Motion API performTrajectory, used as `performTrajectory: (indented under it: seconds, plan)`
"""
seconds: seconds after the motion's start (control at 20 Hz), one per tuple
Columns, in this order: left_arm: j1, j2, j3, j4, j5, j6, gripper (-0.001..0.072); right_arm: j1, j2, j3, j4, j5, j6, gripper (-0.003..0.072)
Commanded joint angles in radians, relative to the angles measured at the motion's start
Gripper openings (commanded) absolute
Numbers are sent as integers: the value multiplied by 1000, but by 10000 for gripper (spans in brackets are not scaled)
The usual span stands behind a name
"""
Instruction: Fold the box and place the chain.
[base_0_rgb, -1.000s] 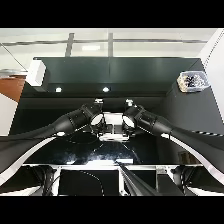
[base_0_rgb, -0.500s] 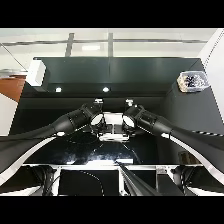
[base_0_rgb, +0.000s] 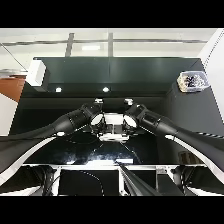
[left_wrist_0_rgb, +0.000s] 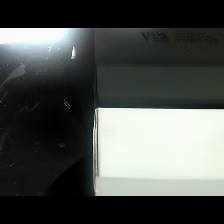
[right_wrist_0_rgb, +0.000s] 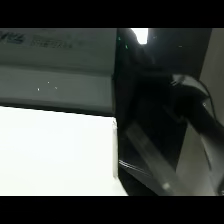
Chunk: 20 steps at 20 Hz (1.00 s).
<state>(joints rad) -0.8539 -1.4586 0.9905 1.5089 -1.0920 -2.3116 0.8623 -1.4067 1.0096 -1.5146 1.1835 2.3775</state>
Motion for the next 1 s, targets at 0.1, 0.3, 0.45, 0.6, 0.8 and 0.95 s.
performTrajectory:
  seconds: [0.1, 0.3, 0.45, 0.6, 0.8, 0.95]
  plan:
    - [1, -1, 0, -3, -1, 1, 32, -3, 69, 2, -53, 84, -34, 214]
    - [1, -1, 0, -3, 14, 0, 32, -35, 188, 42, -50, 138, -121, 214]
    - [1, -1, 0, -3, 13, 0, 32, -80, 310, 84, -95, 156, -194, 211]
    - [1, -1, 0, -3, 13, 0, 31, -174, 418, 87, -243, 211, -275, 211]
    - [0, -1, 0, -3, 10, 0, 32, -380, 446, 73, -381, 195, -435, 210]
    - [0, -1, 0, -3, 10, 0, 32, -616, 445, -4, -388, -24, -445, 210]
